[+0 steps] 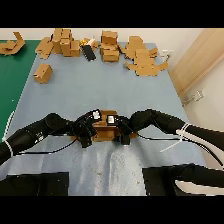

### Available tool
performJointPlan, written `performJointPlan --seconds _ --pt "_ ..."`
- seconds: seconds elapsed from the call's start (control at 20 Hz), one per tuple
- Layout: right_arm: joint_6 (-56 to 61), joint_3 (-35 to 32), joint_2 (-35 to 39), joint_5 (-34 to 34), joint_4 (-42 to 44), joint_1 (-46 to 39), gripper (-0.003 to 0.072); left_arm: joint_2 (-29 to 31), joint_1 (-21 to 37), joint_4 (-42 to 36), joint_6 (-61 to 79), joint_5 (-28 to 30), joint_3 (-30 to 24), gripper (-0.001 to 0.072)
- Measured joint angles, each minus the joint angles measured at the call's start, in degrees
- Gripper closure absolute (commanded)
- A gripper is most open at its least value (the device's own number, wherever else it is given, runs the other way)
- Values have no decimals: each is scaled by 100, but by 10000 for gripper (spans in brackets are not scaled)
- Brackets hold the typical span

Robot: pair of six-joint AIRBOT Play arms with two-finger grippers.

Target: Fold the box.

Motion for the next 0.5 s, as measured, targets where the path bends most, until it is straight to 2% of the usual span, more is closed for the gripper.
performJointPlan --seconds 0.2,0.3,0.5 --pt "0 0 0 0 0 0 176 280 0 708 -772 -173 0 698" --pt "0 0 0 2 0 0 175 616 11 1478 -1788 -328 0 698" --pt "0 0 0 2 0 0 175 1628 20 3001 -4728 -734 -7 697"
